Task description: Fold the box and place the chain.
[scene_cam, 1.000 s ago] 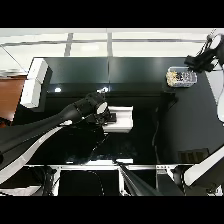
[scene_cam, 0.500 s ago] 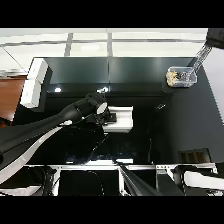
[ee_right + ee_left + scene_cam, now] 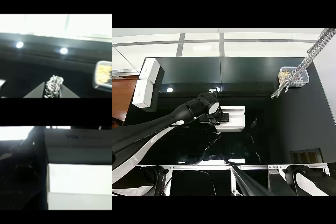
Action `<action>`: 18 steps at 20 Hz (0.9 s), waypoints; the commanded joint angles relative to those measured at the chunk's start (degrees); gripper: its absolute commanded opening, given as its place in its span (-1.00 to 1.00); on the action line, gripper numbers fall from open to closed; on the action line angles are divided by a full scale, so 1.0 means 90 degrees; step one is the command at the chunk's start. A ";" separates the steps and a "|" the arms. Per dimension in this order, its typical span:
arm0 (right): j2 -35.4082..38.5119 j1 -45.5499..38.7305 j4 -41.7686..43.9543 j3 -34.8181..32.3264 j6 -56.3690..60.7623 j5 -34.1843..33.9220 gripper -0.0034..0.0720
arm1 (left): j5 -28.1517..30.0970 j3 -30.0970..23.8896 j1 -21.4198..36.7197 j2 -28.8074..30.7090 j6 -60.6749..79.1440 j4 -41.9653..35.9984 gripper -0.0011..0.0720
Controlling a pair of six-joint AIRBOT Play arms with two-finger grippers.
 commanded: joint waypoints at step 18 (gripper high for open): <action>0.0153 0.2764 0.1158 -0.2739 0.0032 -0.1154 -0.90 | 0.0019 0.0005 0.0005 0.0000 0.0002 -0.0002 -0.90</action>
